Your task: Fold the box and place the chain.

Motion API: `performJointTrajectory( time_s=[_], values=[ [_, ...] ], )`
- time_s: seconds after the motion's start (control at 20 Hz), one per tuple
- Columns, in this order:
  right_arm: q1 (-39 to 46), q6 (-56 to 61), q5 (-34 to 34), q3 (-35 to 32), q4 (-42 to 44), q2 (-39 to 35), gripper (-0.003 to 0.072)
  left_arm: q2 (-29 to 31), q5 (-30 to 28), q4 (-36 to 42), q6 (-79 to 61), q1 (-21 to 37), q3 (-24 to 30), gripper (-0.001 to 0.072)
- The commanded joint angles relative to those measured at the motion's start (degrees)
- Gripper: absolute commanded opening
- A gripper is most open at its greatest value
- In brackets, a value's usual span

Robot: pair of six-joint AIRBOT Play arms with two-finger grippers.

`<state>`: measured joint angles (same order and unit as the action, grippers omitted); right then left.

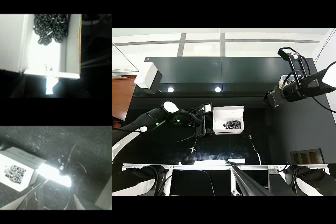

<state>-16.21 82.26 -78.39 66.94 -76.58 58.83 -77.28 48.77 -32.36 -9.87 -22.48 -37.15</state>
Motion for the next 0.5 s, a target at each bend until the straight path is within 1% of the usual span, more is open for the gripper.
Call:
performJointTrajectory(
  time_s=[0.0,0.45],
  values=[
    [-0.02,0.04,0.0,0.02,0.0,0.02,0.07,-0.02,-0.31,0.0,-0.2,0.0,-0.04,0.0713],
    [-0.02,0.04,0.02,0.02,0.02,0.02,0.07,0.0,-0.35,0.0,-0.5,0.0,-0.11,0.0713]
  ],
)
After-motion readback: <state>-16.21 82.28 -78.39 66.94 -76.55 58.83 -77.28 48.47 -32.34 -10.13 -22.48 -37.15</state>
